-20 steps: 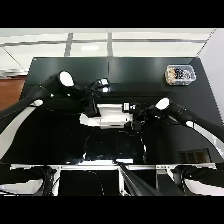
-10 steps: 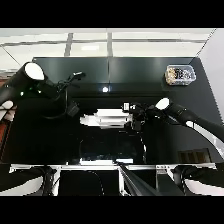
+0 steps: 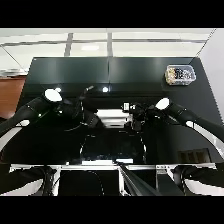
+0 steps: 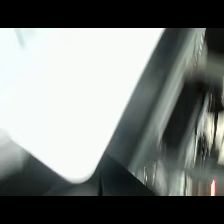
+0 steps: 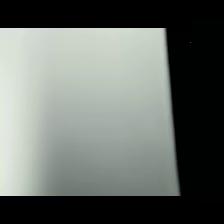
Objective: Fold the box and place the chain.
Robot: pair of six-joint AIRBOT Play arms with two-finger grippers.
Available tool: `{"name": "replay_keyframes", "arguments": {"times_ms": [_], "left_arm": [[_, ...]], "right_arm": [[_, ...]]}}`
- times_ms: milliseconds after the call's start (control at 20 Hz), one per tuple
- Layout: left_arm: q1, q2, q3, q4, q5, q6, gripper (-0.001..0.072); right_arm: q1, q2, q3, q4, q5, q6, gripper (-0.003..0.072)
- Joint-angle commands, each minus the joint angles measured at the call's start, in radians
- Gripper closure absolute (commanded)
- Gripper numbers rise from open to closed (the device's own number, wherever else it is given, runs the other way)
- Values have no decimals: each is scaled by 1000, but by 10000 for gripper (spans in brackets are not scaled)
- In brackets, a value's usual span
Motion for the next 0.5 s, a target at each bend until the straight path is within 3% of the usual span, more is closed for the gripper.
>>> {"name": "replay_keyframes", "arguments": {"times_ms": [0, 50, 150, 250, 450], "left_arm": [[20, -14, -13, -441, 250, 273, 681], [39, -14, -7, -527, 270, 335, 683], [73, -21, 22, -468, 343, 322, 684], [80, -52, 55, -315, 365, 262, 684], [31, -169, 150, 40, 317, 78, 684]], "right_arm": [[1, 0, 0, 0, 0, 0, 497], [1, 0, 0, 0, 0, 0, 497], [1, 0, 0, 0, 0, 0, 497], [1, 0, 0, 0, 0, 0, 497], [1, 0, 0, 0, 0, 0, 497]]}}
